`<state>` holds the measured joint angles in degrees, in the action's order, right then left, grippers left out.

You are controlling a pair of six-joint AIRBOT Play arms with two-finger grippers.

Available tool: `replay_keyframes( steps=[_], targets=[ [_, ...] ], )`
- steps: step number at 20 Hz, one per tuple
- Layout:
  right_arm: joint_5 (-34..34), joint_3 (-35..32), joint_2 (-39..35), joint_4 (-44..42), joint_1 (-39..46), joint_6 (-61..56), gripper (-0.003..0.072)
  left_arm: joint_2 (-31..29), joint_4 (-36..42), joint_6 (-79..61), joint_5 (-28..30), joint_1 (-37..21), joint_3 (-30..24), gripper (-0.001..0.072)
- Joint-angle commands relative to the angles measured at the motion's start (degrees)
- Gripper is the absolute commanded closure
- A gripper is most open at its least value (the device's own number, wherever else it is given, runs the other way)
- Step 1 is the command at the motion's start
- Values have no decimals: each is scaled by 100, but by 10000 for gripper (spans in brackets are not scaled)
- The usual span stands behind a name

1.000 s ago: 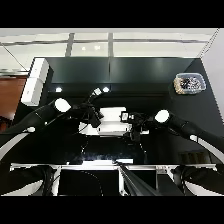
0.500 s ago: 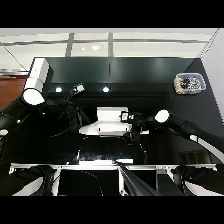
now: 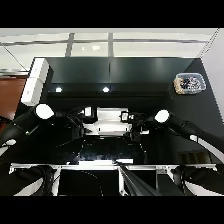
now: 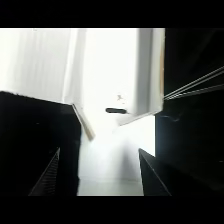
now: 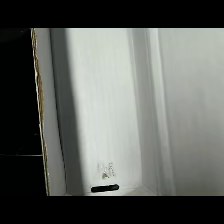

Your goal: Fold the box and place the chain.

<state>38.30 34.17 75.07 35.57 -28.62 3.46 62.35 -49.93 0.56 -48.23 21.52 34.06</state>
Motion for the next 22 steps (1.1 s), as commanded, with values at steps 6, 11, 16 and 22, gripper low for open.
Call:
replay_keyframes(
  steps=[6, 11, 16, 22],
  targets=[
    [2, -2, 2, -2, -7, -2, 553, 385, 522, -505, 122, 282, -94, 156],
    [2, -2, 2, -2, -7, -2, 553, 413, 831, -487, 129, 280, -96, 562],
    [0, -2, 4, -2, -7, -2, 553, 555, 1954, -509, 131, 306, -96, 562],
    [0, -2, 4, -2, -7, -2, 553, 876, 2061, -457, 173, 376, -96, 562]
  ],
)
